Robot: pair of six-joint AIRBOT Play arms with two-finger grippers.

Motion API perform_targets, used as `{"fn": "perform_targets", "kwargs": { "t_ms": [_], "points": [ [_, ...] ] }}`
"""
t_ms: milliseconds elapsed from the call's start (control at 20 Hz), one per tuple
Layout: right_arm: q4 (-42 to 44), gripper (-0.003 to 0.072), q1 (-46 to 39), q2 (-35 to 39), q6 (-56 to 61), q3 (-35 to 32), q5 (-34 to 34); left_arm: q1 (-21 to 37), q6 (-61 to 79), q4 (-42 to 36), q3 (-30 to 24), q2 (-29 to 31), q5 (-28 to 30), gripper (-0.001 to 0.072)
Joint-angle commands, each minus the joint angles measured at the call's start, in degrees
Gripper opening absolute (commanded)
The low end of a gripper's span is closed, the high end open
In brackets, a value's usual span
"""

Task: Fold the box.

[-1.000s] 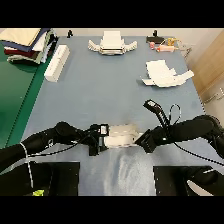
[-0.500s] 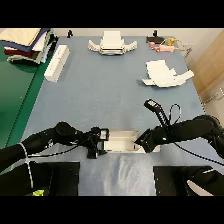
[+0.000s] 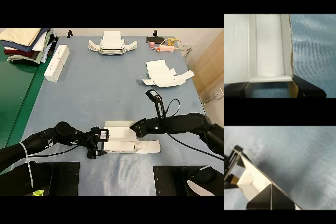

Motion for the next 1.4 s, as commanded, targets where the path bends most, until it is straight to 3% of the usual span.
{"fn": "perform_targets", "kwargs": {
  "t_ms": [0, 250, 750, 1050, 1250, 1300, 1350],
  "points": [
    [0.48, 0.0004, 0.07, -9.14, 0.42, 0.04, 5.05, -0.04, 0.0, 0.24, -0.02, 0.02, -0.07, 0.0338],
    [0.24, 0.0004, 0.81, -17.35, -1.11, 0.04, 4.28, -0.04, -0.26, 0.24, 0.0, 0.04, -0.04, 0.0338],
    [-0.94, 0.0004, 1.11, -12.66, -1.38, 1.75, 3.28, -0.04, -0.5, 0.22, 0.0, 0.04, 0.13, 0.0337],
    [-10.95, 0.0003, 1.11, 1.97, -1.25, 3.96, -9.18, -0.04, -0.5, 0.22, 0.0, 0.04, 0.15, 0.0338],
    [-16.04, 0.0004, 2.01, 11.17, -9.31, 1.68, -24.79, -0.04, -0.5, 0.22, 0.0, 0.04, 0.15, 0.0338],
    [-16.09, 0.0101, 2.49, 12.87, -11.72, 0.52, -27.56, -0.04, -0.5, 0.22, 0.0, 0.04, 0.15, 0.0337],
    [-16.79, 0.0391, 2.86, 14.25, -13.33, -1.07, -28.44, -0.04, -0.5, 0.22, 0.0, 0.04, 0.15, 0.0337]
  ]
}}
